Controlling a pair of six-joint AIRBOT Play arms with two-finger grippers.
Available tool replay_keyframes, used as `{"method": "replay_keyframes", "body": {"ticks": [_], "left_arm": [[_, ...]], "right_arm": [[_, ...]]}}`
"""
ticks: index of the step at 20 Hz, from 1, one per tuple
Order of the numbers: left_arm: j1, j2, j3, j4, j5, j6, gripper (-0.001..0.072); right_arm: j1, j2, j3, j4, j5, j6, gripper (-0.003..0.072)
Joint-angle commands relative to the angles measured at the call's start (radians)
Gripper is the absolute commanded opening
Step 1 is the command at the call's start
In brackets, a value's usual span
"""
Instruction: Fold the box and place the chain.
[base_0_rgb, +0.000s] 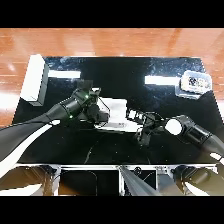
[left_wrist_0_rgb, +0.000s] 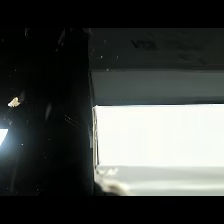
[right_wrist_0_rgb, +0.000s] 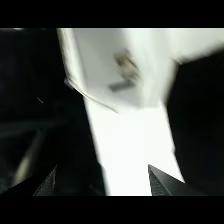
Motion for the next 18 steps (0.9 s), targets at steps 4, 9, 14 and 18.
{"method": "replay_keyframes", "body": {"ticks": [4,9,14,18], "left_arm": [[-0.015,0.000,-0.008,-0.005,-0.003,0.000,0.0024],[-0.014,0.000,-0.008,-0.005,-0.010,-0.011,0.0024],[-0.014,0.000,-0.008,-0.005,0.000,-0.013,0.0024],[-0.014,0.000,-0.008,-0.005,0.001,-0.012,0.0024]], "right_arm": [[-0.043,-0.031,0.002,0.040,-0.011,-0.037,0.0640],[-0.042,-0.096,0.006,0.236,-0.135,-0.240,0.0639],[-0.042,-0.143,0.042,0.269,-0.135,-0.305,0.0639],[-0.042,-0.181,0.082,0.329,-0.131,-0.340,0.0532]]}}
